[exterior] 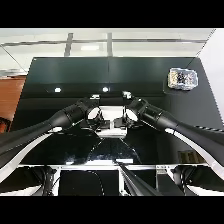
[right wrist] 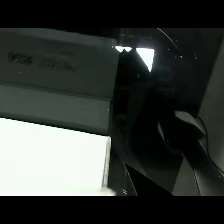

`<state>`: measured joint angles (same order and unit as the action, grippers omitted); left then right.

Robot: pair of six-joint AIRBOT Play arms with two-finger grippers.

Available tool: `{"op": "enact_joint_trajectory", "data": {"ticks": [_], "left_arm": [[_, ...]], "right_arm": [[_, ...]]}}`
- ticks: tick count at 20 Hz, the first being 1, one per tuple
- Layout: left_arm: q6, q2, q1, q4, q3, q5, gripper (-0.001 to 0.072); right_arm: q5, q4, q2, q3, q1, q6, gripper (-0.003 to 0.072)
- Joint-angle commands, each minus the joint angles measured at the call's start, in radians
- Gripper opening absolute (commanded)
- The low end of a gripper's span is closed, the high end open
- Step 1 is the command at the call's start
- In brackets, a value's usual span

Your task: Fold the box and place the chain.

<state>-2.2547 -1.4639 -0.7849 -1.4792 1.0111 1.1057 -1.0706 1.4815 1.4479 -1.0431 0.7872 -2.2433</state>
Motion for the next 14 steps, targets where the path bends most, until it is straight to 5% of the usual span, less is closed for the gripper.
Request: {"op": "enact_joint_trajectory", "data": {"ticks": [1,5,6,9,14], "left_arm": [[0.0,-0.001,0.0,0.0,0.001,-0.002,0.0029],[0.0,-0.001,0.0,0.0,0.001,-0.002,0.0029],[0.0,-0.001,0.0,0.0,0.001,-0.002,0.0029],[0.0,-0.001,0.0,-0.001,0.001,0.002,0.0029],[0.0,-0.001,0.0,0.0,0.001,0.002,0.0029]], "right_arm": [[-0.017,0.019,0.004,-0.005,0.011,-0.046,0.0304],[-0.008,-0.019,0.018,-0.005,0.013,-0.057,0.0295],[-0.008,-0.032,0.02,-0.005,0.013,-0.052,0.0155],[-0.002,-0.048,0.021,-0.005,0.013,-0.05,0.0015],[-0.004,-0.048,0.021,-0.005,0.012,-0.053,0.0022]]}}
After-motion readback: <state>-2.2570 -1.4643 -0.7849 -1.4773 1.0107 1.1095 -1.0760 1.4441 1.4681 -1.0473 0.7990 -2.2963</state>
